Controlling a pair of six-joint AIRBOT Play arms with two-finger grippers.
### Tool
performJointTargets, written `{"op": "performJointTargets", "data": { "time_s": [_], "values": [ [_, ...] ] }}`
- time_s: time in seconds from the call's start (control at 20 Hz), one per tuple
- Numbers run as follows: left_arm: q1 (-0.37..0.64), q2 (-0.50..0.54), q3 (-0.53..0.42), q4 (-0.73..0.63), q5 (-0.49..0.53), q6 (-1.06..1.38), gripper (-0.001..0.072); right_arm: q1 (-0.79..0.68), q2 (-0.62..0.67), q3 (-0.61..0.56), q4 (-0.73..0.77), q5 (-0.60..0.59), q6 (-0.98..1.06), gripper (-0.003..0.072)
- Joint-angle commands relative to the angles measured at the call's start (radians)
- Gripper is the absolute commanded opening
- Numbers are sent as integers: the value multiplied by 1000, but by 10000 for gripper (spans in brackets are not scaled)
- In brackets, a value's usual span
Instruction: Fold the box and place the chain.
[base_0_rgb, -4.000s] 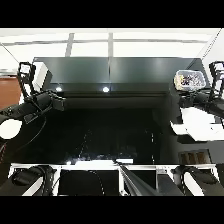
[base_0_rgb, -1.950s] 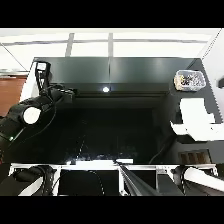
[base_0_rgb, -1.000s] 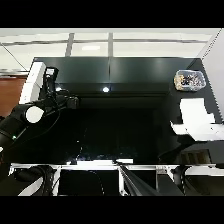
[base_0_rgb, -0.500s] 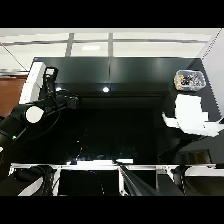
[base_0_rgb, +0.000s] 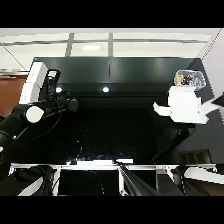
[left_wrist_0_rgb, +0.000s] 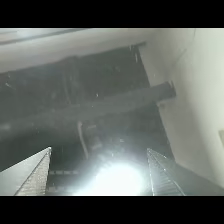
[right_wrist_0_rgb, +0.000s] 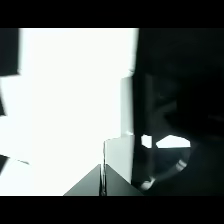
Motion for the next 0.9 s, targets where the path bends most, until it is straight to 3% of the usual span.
{"op": "performJointTargets", "data": {
  "time_s": [0.0,0.25,0.45,0.55,0.75,0.85],
  "values": [
    [0,0,0,-36,-23,1,692,111,50,-75,116,11,11,10],
    [0,0,0,-49,-23,0,692,232,156,-293,204,-40,-46,10],
    [0,-4,0,-99,-20,0,693,260,380,-645,607,-180,-305,10],
    [0,-21,1,-143,-14,1,693,298,474,-810,712,-254,-386,10],
    [-1,-110,14,-360,29,12,697,450,512,-945,701,-413,-390,10],
    [0,-199,78,-531,-68,170,698,507,512,-946,700,-427,-390,10]
  ]
}}
